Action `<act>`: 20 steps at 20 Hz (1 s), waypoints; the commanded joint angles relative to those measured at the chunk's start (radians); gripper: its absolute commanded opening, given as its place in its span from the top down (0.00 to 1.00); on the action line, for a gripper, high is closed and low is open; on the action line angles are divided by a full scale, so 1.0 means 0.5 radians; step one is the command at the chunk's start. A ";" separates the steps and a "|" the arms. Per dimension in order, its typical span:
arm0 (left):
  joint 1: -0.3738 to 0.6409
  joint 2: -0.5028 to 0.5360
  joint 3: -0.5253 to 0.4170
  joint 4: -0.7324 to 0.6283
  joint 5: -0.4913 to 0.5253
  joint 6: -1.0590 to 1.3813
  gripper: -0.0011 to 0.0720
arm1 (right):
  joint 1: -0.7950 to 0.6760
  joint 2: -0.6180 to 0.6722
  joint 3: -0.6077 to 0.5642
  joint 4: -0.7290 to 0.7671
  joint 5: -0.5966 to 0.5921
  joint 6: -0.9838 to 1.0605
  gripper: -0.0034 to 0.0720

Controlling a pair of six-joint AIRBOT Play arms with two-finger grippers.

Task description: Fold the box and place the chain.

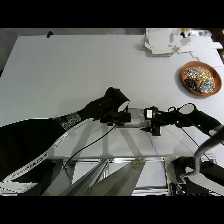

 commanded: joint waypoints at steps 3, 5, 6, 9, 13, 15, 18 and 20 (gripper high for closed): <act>0.051 -0.010 0.002 -0.123 0.002 -0.014 0.74 | 0.000 0.000 -0.001 0.000 0.001 0.000 0.33; 0.050 -0.010 0.002 -0.114 0.011 -0.015 0.74 | 0.000 0.000 -0.001 0.000 0.001 0.000 0.33; 0.048 -0.010 0.002 -0.105 0.022 -0.024 0.74 | 0.000 0.000 -0.001 0.000 0.000 0.000 0.33; 0.046 -0.010 0.002 -0.114 0.095 -0.081 0.83 | 0.000 0.000 -0.001 0.000 0.001 0.000 0.33; 0.028 -0.034 0.002 -0.121 0.117 -0.079 0.98 | 0.000 0.000 -0.001 0.000 0.001 0.000 0.33; 0.009 -0.068 0.002 -0.130 0.098 -0.063 0.98 | 0.000 0.000 -0.001 0.000 0.001 0.000 0.33; 0.000 -0.079 0.002 -0.124 0.097 -0.064 0.85 | 0.000 0.000 -0.001 0.000 0.001 0.000 0.33; 0.003 -0.079 0.002 -0.124 0.087 -0.060 0.83 | 0.000 0.000 -0.001 0.001 0.000 0.000 0.33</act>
